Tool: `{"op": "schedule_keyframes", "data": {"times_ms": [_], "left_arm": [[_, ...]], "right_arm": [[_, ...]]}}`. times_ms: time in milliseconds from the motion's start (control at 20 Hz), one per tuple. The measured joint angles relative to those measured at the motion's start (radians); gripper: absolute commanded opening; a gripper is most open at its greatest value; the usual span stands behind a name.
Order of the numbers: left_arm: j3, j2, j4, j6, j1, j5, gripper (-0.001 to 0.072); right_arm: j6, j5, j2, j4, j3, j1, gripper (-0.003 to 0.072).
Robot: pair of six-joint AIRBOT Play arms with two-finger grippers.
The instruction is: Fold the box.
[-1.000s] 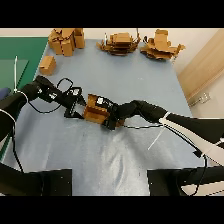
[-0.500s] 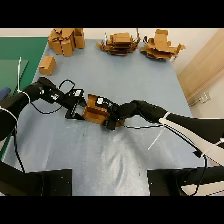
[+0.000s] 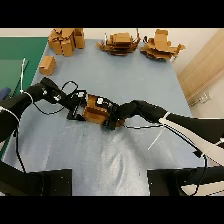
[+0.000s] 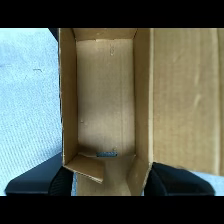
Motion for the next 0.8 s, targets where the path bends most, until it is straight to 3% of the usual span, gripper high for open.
{"op": "schedule_keyframes", "data": {"times_ms": [750, 800], "left_arm": [[-0.001, -0.01, 0.022, -0.026, -0.006, 0.04, 0.0694], [-0.001, -0.011, 0.022, -0.026, -0.008, 0.04, 0.0665]], "right_arm": [[0.001, 0.0, 0.0, 0.0, 0.0, 0.0, 0.051], [0.001, 0.0, 0.0, 0.0, 0.0, 0.0, 0.051]]}}
